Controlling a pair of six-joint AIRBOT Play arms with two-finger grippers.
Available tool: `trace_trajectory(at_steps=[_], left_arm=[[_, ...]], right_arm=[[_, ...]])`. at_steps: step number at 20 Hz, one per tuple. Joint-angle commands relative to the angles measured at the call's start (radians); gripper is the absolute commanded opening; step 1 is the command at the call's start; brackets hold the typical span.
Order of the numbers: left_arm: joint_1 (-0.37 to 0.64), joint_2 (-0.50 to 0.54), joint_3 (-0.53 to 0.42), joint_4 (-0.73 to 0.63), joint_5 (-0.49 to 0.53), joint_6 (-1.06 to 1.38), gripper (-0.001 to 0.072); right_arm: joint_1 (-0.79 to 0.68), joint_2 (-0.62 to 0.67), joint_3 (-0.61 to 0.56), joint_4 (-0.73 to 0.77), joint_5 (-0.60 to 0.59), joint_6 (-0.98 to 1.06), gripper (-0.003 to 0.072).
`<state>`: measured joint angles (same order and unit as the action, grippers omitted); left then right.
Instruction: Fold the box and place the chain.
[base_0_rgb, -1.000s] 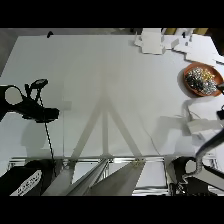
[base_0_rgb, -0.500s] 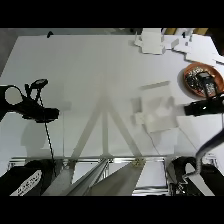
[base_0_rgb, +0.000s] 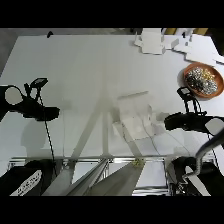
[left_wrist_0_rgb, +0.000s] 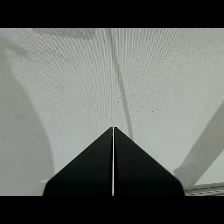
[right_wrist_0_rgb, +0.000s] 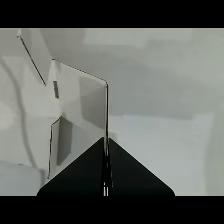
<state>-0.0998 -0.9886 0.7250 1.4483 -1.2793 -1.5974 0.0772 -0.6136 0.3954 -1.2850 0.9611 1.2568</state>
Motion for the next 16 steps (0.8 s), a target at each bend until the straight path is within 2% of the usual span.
trace_trajectory(at_steps=[1,3,4,5,6,9,10,11,12,13,16], left_arm=[[0.000,0.000,-0.001,-0.004,0.009,0.000,0.0009],[0.000,0.000,-0.001,-0.010,0.048,0.000,0.0025],[-0.001,-0.003,-0.001,-0.035,0.075,0.011,0.0088],[-0.002,-0.011,-0.001,-0.108,0.104,0.089,0.0292],[-0.002,-0.031,-0.001,-0.259,0.145,0.217,0.0411],[-0.045,-0.151,0.000,-0.831,0.170,0.704,0.0413],[-0.092,-0.211,0.007,-0.956,0.179,0.824,0.0417],[-0.148,-0.275,0.026,-1.015,0.189,0.900,0.0447],[-0.216,-0.350,0.063,-1.028,0.191,0.956,0.0578],[-0.273,-0.423,0.114,-1.007,0.190,0.980,0.0635],[-0.379,-0.617,0.275,-1.021,0.156,1.022,0.0641]], right_arm=[[0.023,0.010,-0.014,0.019,-0.012,0.004,0.0021],[0.023,0.010,-0.014,0.018,-0.012,0.003,0.0021],[0.023,0.010,-0.014,0.018,-0.011,0.003,0.0021],[0.023,0.010,-0.014,0.018,-0.011,0.003,0.0021],[0.023,0.010,-0.014,0.018,-0.012,0.003,0.0022],[0.023,0.010,-0.014,0.019,-0.012,0.003,0.0022],[0.023,0.010,-0.014,0.019,-0.011,0.003,0.0022],[0.023,0.010,-0.014,0.019,-0.011,0.003,0.0022],[0.023,0.010,-0.014,0.019,-0.011,0.003,0.0022],[0.023,0.010,-0.014,0.019,-0.011,0.003,0.0022],[0.023,0.010,-0.014,0.019,-0.008,0.003,0.0022]])
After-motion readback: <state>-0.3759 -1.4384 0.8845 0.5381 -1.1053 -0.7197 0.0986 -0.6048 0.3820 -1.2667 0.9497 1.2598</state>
